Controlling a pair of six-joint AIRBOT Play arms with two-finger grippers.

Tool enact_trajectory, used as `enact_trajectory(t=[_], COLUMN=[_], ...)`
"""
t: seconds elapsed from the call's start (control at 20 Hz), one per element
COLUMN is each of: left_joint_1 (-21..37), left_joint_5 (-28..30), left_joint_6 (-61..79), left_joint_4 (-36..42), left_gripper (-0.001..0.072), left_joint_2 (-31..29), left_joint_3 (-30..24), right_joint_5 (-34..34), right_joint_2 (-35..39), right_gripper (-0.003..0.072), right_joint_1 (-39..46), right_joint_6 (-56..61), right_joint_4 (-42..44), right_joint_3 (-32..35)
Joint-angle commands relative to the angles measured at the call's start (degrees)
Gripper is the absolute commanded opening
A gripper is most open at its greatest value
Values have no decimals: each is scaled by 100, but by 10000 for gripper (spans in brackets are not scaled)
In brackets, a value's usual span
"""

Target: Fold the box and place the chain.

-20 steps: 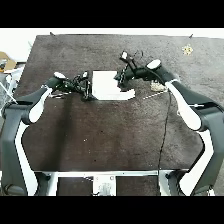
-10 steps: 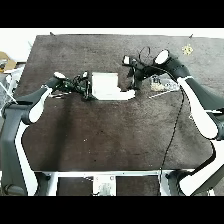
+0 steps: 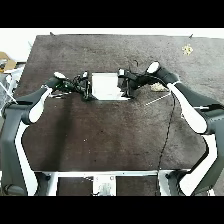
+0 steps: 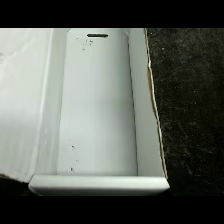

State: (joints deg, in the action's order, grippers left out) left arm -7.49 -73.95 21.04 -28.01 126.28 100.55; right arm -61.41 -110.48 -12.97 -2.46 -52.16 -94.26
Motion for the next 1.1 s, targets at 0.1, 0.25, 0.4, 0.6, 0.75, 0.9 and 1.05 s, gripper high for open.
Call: enact_trajectory(t=[0.1, 0.25, 0.4, 0.6, 0.75, 0.9, 1.05], left_joint_1=[4, 4, 4, 4, 4, 4, 4], left_joint_5=[0, 0, 0, 2, 0, 2, 0], left_joint_6=[0, 0, 0, 0, 0, 0, 0], left_joint_4=[0, 0, 0, 0, 0, 0, 0], left_gripper=[391, 391, 391, 391, 391, 391, 391], left_joint_2=[2, 2, 2, 2, 2, 2, 2], left_joint_3=[0, 0, 0, 0, 0, 0, 0], right_joint_5=[308, 212, 361, 424, 426, 426, 426], right_joint_2=[-157, -164, -181, -332, -417, -417, -417], right_gripper=[208, 196, 197, 215, 216, 215, 216], right_joint_1=[-153, -201, -223, -225, -223, -223, -223], right_joint_6=[101, 92, 66, 72, 70, 46, 48], right_joint_4=[146, 422, 774, 811, 855, 1021, 1023], right_joint_3=[13, 22, 24, 24, 24, 24, 22])
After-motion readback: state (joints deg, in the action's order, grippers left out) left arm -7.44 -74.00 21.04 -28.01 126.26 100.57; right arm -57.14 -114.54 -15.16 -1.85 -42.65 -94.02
